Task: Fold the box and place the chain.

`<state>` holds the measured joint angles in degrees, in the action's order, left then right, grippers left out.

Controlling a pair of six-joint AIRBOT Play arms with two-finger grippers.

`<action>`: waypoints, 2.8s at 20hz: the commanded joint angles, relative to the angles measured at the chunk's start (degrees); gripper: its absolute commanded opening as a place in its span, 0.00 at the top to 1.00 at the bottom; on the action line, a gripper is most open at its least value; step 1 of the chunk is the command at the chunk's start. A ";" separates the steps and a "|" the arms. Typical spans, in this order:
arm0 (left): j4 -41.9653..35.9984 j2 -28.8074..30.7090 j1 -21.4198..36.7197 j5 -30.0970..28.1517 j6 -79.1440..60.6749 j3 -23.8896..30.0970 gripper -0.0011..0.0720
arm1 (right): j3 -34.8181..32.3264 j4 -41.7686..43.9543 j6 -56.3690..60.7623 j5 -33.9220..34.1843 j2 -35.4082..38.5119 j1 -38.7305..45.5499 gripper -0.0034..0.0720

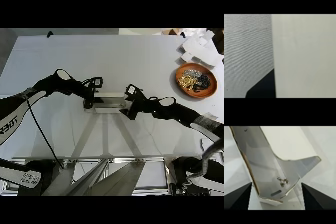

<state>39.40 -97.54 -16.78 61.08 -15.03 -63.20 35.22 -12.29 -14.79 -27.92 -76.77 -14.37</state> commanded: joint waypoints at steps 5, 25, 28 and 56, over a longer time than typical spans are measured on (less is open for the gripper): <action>0.02 -0.02 -0.02 0.02 0.00 0.02 0.97 | 4.07 -8.81 0.31 -6.91 -1.81 1.33 0.06; 0.04 -0.02 -0.02 0.00 -0.02 0.02 0.97 | 4.31 0.90 -18.84 -18.40 -8.57 7.06 0.06; 0.02 -0.02 -0.02 0.00 -0.02 0.02 0.97 | 4.44 0.96 -20.22 -18.36 -10.43 7.06 0.06; 0.04 -0.02 -0.02 0.00 -0.02 0.02 0.97 | 10.12 -1.44 -17.20 -20.72 -14.60 5.51 0.11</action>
<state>39.42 -97.54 -16.78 61.10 -15.03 -63.20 45.32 -13.80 -31.99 -48.64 -91.35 -8.80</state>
